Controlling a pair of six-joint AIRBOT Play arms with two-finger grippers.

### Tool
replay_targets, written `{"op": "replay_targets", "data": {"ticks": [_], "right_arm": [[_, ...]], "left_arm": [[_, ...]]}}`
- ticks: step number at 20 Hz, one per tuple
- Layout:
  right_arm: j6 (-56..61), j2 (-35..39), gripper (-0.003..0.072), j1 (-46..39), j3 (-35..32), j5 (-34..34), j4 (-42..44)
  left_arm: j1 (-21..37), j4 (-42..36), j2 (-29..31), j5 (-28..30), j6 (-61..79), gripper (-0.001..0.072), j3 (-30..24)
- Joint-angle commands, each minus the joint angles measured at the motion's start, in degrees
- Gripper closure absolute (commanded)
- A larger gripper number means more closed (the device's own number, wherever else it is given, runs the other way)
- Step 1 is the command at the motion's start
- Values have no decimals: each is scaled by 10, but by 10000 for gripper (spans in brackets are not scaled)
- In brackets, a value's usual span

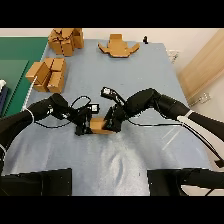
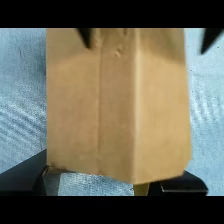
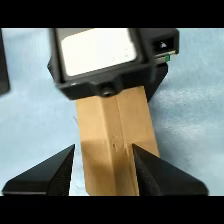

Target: Fold the box.

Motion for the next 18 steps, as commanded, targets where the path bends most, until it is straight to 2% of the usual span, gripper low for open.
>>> {"op": "replay_targets", "data": {"ticks": [1, 3, 5, 7, 9, 13, 15, 18], "right_arm": [[-27, 20, 126, 21, -1, 31, -91], [-27, 20, 128, 22, -1, 62, -92], [-27, 20, 168, 22, -1, 90, -92], [-26, 20, 168, 22, 0, 88, -89], [-21, 21, 168, 22, 0, 50, -57], [-4, 20, 168, 22, 0, -74, -7], [21, 20, 168, 21, 0, -98, -8], [21, 20, 168, 21, 0, -74, -11]], "left_arm": [[0, 0, 0, 4, 0, 481, 0], [0, 0, 0, 3, 0, 482, 0], [0, 0, 0, 3, 0, 482, 0], [0, 0, 0, 3, 0, 481, 0], [0, 0, 0, 3, 0, 481, 0], [0, 0, 0, 3, 0, 481, 0], [0, 0, 0, 2, 0, 482, 0], [0, 0, 0, 3, 0, 482, 0]]}}
